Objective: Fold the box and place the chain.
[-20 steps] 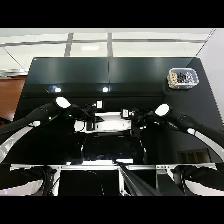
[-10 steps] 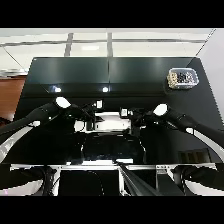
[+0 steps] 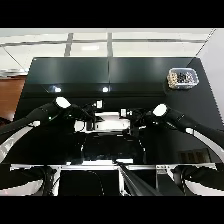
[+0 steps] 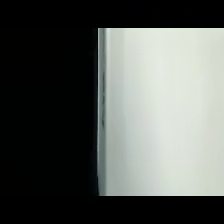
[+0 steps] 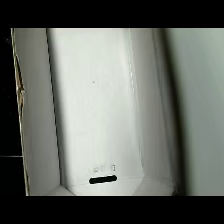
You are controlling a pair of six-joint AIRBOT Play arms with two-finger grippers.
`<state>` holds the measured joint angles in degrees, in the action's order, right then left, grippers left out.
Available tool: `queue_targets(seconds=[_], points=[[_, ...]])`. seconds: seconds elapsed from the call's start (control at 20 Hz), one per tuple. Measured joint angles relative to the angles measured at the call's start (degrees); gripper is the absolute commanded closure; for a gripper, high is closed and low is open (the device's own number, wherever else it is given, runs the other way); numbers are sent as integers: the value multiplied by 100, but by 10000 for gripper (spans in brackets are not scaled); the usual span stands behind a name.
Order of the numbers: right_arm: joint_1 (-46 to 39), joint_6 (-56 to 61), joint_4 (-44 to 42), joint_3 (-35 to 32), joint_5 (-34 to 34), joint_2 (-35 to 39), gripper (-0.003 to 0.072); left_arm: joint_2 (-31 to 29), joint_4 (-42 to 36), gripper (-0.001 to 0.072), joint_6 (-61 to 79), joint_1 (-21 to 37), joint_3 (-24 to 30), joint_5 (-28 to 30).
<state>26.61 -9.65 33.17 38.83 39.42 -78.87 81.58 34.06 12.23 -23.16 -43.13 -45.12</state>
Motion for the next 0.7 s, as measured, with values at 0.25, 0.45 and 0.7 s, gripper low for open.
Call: queue_targets(seconds=[0.25,0.45,0.7], points=[[0,7,4,0,-4,0,144,0,0,684,2,0,0,0],[0,7,7,0,-4,0,199,2,24,345,-13,0,2,13],[0,4,11,0,-4,0,200,-229,52,7,-306,92,2,68]])
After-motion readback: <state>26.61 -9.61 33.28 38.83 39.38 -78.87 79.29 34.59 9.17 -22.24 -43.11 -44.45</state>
